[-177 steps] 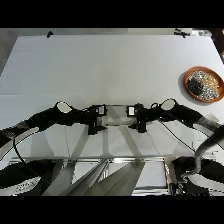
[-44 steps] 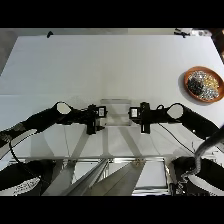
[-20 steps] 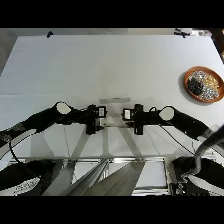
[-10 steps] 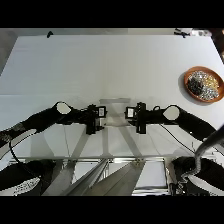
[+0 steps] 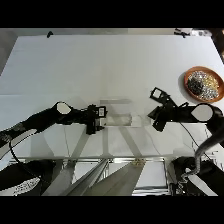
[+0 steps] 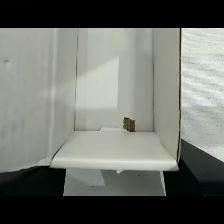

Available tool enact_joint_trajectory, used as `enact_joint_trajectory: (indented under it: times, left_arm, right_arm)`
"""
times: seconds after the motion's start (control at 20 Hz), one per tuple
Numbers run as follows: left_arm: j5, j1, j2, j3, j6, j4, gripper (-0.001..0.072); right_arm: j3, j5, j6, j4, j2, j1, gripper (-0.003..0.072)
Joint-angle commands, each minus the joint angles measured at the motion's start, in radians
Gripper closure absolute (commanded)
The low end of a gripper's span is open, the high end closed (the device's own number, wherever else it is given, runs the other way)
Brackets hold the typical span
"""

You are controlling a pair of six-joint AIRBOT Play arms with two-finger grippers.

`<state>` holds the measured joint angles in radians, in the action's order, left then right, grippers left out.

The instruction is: Fold the box and place the chain.

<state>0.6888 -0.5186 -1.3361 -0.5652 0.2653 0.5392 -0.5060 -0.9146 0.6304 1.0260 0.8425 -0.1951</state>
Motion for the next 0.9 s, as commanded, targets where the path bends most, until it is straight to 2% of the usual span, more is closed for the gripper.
enact_joint_trajectory:
  times: [0.0,0.25,0.4,0.6,0.85]
  left_arm:
    - [0.0,0.0,-0.001,0.0,0.0,0.0,0.0437]
    - [0.0,0.0,-0.001,0.0,0.0,0.0,0.0437]
    - [0.0,0.0,-0.001,0.0,0.0,0.0,0.0437]
    - [0.0,0.0,-0.001,0.0,0.0,0.0,0.0437]
    - [0.0,0.0,-0.001,0.0,0.0,0.0,0.0437]
  right_arm:
    - [0.001,-0.104,0.377,0.067,-0.022,0.111,0.0674]
    - [0.021,-0.114,0.445,0.055,0.068,0.147,0.0674]
    - [0.023,-0.086,0.408,-0.057,0.175,0.132,0.0674]
    - [0.023,0.0,0.35,-0.193,0.31,0.036,0.0674]
    - [0.022,0.047,0.254,-0.325,0.32,-0.046,0.0674]
